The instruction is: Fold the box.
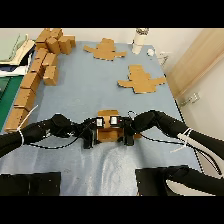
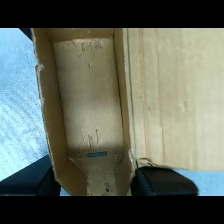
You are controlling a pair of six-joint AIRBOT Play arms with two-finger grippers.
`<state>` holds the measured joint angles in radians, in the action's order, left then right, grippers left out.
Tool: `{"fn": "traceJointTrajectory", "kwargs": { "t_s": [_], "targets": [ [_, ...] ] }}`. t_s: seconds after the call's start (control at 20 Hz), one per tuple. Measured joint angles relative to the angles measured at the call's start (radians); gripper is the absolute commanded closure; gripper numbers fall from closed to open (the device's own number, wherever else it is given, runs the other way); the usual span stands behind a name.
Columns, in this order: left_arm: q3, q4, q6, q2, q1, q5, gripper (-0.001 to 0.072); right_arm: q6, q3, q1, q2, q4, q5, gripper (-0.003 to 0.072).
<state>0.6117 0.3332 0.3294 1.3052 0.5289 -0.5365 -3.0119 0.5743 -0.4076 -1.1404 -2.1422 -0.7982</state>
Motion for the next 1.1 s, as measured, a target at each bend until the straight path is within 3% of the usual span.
{"fn": "traceJointTrajectory", "kwargs": {
  "t_s": [0.85,0.9,0.95,1.1],
  "targets": [
    [0.0,0.004,-0.002,0.0,0.0,-0.006,0.0119,0.0,0.0,0.0,0.0,-0.003,-0.002,0.018],
    [0.0,0.005,-0.002,0.0,0.0,-0.009,0.0119,0.001,0.0,0.0,0.0,-0.005,-0.01,0.0154],
    [0.0,0.005,-0.004,0.0,0.001,-0.01,0.0119,0.001,0.0,0.0,0.0,-0.006,-0.025,-0.0034],
    [0.0,0.005,-0.002,0.0,0.001,-0.011,0.0119,0.019,0.001,0.0,0.001,-0.012,-0.044,-0.0034]
  ]
}}
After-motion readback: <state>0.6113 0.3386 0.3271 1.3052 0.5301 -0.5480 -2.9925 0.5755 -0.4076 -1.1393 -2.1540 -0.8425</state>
